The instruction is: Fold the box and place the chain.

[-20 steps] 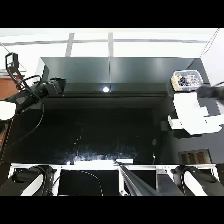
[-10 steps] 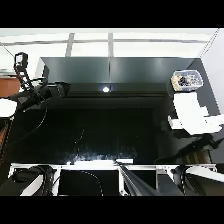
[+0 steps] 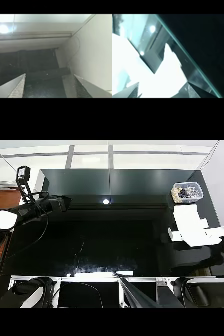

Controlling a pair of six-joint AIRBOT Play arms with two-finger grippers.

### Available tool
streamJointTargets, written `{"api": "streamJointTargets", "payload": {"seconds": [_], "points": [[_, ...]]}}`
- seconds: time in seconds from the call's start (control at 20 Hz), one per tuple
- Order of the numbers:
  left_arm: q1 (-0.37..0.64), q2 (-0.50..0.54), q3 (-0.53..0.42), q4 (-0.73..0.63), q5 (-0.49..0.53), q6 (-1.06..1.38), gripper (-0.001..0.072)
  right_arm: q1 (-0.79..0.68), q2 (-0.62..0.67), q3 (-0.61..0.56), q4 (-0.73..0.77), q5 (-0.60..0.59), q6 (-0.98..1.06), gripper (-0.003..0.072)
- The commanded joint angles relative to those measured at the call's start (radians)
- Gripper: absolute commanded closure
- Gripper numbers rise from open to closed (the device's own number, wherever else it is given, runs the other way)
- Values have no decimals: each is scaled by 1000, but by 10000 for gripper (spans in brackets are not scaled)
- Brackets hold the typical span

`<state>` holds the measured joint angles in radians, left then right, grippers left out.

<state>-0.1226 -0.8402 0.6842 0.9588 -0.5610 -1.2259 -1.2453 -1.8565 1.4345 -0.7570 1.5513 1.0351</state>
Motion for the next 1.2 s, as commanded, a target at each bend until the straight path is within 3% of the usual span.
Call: {"api": "streamJointTargets", "payload": {"seconds": [0.0,0.15,0.45,0.5,0.55,0.65,0.75,0.8,0.85,1.15], "points": [[0,-1,1,0,-2,0,-4,37,-85,79,27,54,-59,-34],[0,-1,1,0,-2,0,-4,75,-142,154,26,123,-64,-34],[0,-1,1,0,-2,0,-3,126,-165,155,-53,149,-120,-34],[0,-1,1,0,-2,-1,-3,131,-165,155,-60,151,-132,-3],[0,-1,1,0,-2,-1,-3,136,-165,155,-58,157,-133,155],[0,-1,1,0,-2,-1,-2,144,-164,155,-58,181,-150,204],[0,-1,1,0,-5,-1,-3,145,-157,153,-56,194,-153,544],[0,-1,1,0,-10,-1,-3,146,-150,151,-55,198,-163,651],[0,-1,1,0,-21,-1,-3,147,-135,138,-47,200,-178,681],[0,-1,1,1,-59,0,-3,169,27,-51,28,188,-205,676]]}}
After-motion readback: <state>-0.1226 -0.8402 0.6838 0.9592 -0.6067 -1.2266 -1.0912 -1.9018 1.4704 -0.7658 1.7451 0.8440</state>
